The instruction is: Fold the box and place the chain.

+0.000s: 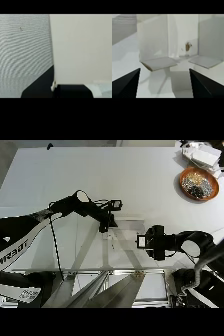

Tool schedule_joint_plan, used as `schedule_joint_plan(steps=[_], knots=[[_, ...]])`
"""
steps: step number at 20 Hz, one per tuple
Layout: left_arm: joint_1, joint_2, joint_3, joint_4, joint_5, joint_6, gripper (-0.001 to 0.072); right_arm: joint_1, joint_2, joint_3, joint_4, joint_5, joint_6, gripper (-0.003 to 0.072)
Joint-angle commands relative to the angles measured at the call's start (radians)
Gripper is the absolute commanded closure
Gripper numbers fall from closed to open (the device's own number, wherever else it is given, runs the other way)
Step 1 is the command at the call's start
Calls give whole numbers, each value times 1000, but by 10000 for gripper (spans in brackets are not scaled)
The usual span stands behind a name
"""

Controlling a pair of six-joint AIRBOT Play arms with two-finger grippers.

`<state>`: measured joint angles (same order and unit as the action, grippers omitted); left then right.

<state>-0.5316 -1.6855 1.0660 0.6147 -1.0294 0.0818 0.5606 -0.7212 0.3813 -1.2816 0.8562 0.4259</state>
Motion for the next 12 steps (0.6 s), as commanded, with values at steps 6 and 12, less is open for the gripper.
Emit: schedule_joint_plan(steps=[6,12], knots=[[0,0,0,0,0,0,696,55,6,-89,-5,-118,49,0],[0,0,0,0,0,0,696,55,6,-101,6,-199,77,1]])
